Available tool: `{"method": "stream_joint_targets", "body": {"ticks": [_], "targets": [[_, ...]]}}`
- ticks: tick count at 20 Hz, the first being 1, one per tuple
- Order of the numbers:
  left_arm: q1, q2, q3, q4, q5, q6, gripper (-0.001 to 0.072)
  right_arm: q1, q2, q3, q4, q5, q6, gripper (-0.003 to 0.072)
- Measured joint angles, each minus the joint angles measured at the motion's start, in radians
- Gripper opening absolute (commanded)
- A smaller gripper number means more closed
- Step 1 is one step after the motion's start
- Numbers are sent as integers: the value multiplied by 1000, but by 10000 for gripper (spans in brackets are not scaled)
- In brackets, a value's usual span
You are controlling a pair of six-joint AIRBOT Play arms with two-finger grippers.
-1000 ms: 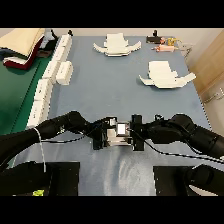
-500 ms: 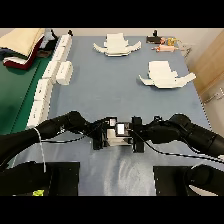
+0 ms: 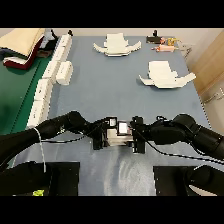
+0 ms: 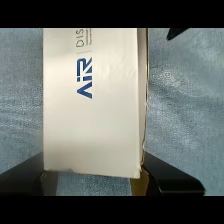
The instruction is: Fold the box.
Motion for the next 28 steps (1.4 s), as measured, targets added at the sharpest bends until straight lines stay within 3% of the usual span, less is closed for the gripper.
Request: {"method": "stream_joint_targets", "body": {"ticks": [4, 8, 12, 16, 28], "targets": [[0, 0, 0, 0, 0, 0, 453, 0, 47, 0, 1, 0, 146, 6], [0, 0, 0, 0, 0, -1, 453, 0, 81, -29, 80, 45, 351, 4], [0, 0, 0, 0, 0, -1, 453, 25, 101, -146, 278, 274, 476, 4], [0, 0, 0, 0, 0, -1, 453, 63, 113, -247, 352, 416, 546, 4], [0, 0, 0, 0, 0, 0, 453, 87, 76, -345, 385, 507, 579, 4]]}}
